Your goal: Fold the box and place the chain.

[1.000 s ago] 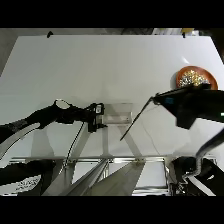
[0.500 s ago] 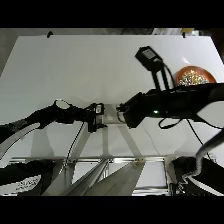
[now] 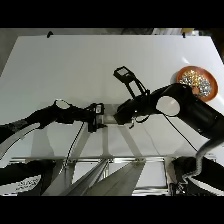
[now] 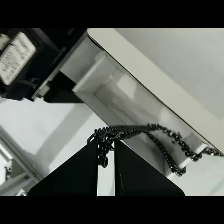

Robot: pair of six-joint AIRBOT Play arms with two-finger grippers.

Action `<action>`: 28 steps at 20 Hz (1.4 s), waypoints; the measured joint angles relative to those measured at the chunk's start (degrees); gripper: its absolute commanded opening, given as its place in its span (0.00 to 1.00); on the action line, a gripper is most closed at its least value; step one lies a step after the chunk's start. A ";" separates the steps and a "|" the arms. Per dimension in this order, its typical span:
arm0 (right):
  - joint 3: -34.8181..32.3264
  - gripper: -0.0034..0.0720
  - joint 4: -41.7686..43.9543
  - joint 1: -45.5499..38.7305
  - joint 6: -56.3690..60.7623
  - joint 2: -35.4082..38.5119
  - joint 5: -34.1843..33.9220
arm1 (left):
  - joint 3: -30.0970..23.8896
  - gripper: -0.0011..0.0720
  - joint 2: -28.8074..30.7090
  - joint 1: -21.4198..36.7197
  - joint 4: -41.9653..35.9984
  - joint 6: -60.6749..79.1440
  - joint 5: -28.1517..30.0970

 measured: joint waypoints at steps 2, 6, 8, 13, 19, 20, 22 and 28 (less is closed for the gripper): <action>-1.20 0.07 -0.20 0.00 0.00 -0.63 -1.01 | 0.00 0.44 0.00 0.00 0.00 0.00 0.00; -4.28 0.07 -0.22 0.02 0.02 -1.11 -4.22 | 0.00 0.44 0.00 0.00 0.00 0.00 0.00; -5.77 0.07 -0.09 0.02 0.02 -1.20 -5.44 | 0.00 0.44 0.00 0.00 -0.02 0.00 0.00; -8.15 0.24 0.81 0.02 0.02 -1.57 -9.33 | 0.00 0.44 0.00 0.00 0.00 0.00 0.00; -8.48 0.49 5.22 -2.10 -4.22 -1.07 -8.81 | 0.00 0.44 0.00 0.00 -0.02 0.00 0.00; -8.48 0.49 5.95 -2.91 -5.42 -0.52 -8.00 | 0.00 0.44 0.00 0.00 -0.02 0.00 0.00; -8.48 0.38 6.84 -4.98 -8.72 1.18 -5.77 | 0.00 0.44 0.00 0.00 -0.02 0.00 0.00; -11.06 0.28 7.61 -12.63 -29.24 5.84 5.18 | 0.00 0.44 0.00 0.00 -0.02 0.00 0.00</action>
